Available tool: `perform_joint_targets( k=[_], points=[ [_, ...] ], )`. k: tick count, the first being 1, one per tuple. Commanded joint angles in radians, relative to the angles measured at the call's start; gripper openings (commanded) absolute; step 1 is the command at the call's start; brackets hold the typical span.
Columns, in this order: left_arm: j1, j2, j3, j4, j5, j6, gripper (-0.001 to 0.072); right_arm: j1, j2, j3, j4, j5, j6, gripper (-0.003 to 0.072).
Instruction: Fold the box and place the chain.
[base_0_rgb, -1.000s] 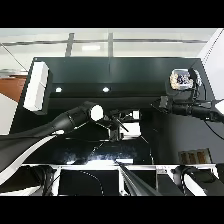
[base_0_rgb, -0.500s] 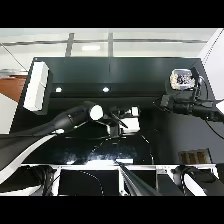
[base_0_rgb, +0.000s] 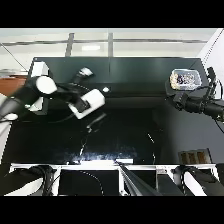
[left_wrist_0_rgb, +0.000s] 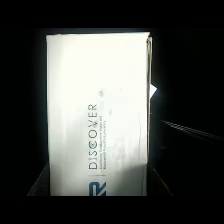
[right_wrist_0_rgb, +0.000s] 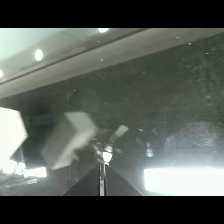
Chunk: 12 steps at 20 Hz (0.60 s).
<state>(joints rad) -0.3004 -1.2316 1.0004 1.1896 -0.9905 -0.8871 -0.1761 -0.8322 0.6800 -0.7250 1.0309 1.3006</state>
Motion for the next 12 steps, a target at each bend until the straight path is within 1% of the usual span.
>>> perform_joint_targets(
  k=[1, 3, 5, 7, 10, 12],
  points=[
    [0.266, 0.06, -0.015, 0.034, -0.13, -0.184, 0.0407, -0.015, 0.001, 0.0, -0.013, 0.002, -0.024, 0.0041],
    [0.38, 0.072, -0.016, 0.037, -0.208, -0.278, 0.0407, -0.015, 0.001, 0.0, -0.013, -0.008, -0.035, 0.0041],
    [0.442, 0.095, -0.033, 0.068, -0.281, -0.348, 0.0407, -0.015, 0.001, 0.0, -0.014, -0.011, -0.05, 0.0041],
    [0.497, 0.136, -0.068, 0.088, -0.33, -0.359, 0.0407, -0.015, 0.001, 0.0, -0.019, -0.011, -0.061, 0.0041],
    [0.612, 0.216, -0.136, 0.132, -0.342, -0.359, 0.0407, -0.015, 0.001, -0.001, -0.041, -0.012, -0.061, 0.0041],
    [0.7, 0.261, -0.176, 0.187, -0.328, -0.342, 0.0407, -0.015, 0.001, -0.001, -0.043, -0.021, -0.061, 0.0041]
  ],
)
